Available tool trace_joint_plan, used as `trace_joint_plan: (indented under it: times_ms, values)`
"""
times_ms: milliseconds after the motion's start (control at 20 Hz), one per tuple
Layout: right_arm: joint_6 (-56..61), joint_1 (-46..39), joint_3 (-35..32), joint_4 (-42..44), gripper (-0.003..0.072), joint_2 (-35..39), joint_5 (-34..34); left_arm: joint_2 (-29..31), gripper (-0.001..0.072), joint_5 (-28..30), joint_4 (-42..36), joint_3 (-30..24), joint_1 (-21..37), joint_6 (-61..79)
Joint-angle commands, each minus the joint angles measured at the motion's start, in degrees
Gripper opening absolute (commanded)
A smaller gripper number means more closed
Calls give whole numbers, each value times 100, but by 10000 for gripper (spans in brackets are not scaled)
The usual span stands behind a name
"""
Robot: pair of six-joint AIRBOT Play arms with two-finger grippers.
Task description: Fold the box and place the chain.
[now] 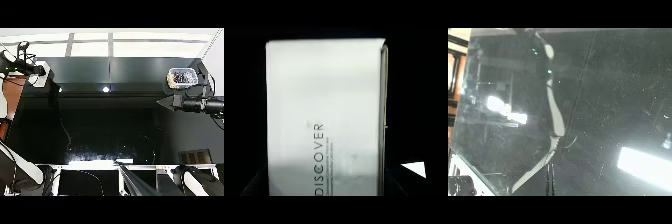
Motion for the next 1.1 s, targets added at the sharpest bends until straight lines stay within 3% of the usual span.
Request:
trace_joint_plan:
  times_ms: [0, 100, 300, 350, 450, 500, 600, 650, 850, 950, 1050]
  values:
    - [17, -2, -2, 7, 43, 4, -35, -98, 711, -461, 787, 758, -157, -376]
    - [111, -4, 2, 0, 44, 4, -118, 155, 711, -1311, 754, 1038, -197, -376]
    - [164, -94, 155, -61, 44, 7, -398, 1248, 704, -2415, 538, 501, -219, -1071]
    - [164, -144, 299, -173, 43, 7, -328, 1488, 660, -2726, 398, 369, -221, -1316]
    - [166, -221, 704, -590, 43, 7, -168, 1902, 156, -3523, -184, 105, -223, -1867]
    - [170, -245, 909, -852, 43, 9, -87, 2168, 30, -3727, -933, -186, -243, -1836]
    - [339, -260, 1167, -1438, 44, 138, 35, 3003, 28, -3272, -2304, -1207, -459, -1456]
    - [417, -262, 1163, -1784, 43, 337, 4, 3641, 28, -2660, -2406, -1947, -715, -1259]
    - [1493, -264, 824, -3794, 43, 1600, -396, 6413, 29, -291, -1993, -5259, -1902, -975]
    - [1873, -264, 170, -4299, 43, 2129, -920, 7541, 29, 474, -1805, -6588, -2302, -953]
    - [1882, -262, -522, -4179, 43, 2192, -1320, 8345, 29, 839, -1799, -7488, -2402, -955]
